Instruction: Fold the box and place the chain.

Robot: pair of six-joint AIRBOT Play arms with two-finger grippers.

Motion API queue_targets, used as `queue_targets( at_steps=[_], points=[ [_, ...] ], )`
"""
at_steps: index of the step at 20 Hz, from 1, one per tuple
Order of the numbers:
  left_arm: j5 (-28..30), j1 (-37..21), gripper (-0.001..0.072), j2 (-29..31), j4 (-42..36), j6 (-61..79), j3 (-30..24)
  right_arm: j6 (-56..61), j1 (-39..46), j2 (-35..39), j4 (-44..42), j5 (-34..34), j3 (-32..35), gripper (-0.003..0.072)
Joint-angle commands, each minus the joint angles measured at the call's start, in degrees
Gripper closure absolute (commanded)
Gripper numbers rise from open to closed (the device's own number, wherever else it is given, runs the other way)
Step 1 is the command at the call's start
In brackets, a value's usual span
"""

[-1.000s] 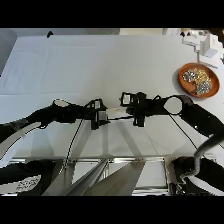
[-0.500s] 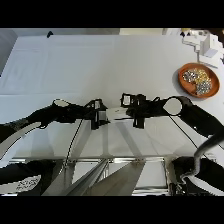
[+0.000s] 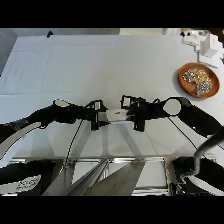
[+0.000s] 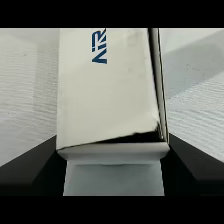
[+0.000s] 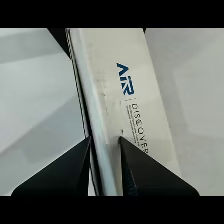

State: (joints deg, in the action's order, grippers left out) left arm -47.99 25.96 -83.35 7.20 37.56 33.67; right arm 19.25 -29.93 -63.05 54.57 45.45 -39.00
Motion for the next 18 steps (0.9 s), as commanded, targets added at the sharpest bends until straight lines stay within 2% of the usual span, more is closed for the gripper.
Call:
queue_targets(
  at_steps=[1,5,9,11,12,13,14,16,18],
  points=[
    [0.6,0.0,0.0577,0.0,-0.3,-0.1,0.0,0.0,-0.1,0.2,-0.4,2.4,0.0,0.0458],
    [0.6,0.0,0.0577,0.0,-0.3,-0.1,0.0,-0.2,0.0,3.3,-0.9,0.9,0.0,0.0372],
    [0.6,0.0,0.0577,0.0,-0.3,-0.1,0.0,-0.2,0.0,7.2,-2.1,0.1,0.0,0.0367],
    [0.6,0.0,0.0577,0.0,-0.3,-0.1,0.0,-0.3,0.0,7.3,-5.4,-0.2,0.0,0.0378],
    [0.6,0.0,0.0577,0.0,-0.3,-0.1,0.0,-1.0,0.0,7.1,-8.2,-0.5,0.1,0.0468],
    [0.6,0.0,0.0577,0.0,-0.3,-0.1,0.0,-3.3,0.0,6.6,-12.4,-0.5,0.1,0.0639],
    [0.6,0.0,0.0577,0.0,-0.3,-0.1,0.0,-5.4,0.0,5.9,-17.0,-0.5,0.1,0.0671],
    [0.6,0.0,0.0577,0.0,-0.3,-0.1,0.0,-9.8,0.0,3.4,-24.9,-0.5,0.1,0.0671],
    [0.6,0.0,0.0577,0.0,-0.3,-0.1,0.0,-11.0,0.0,0.1,-27.4,-0.2,0.1,0.0672]
  ],
)
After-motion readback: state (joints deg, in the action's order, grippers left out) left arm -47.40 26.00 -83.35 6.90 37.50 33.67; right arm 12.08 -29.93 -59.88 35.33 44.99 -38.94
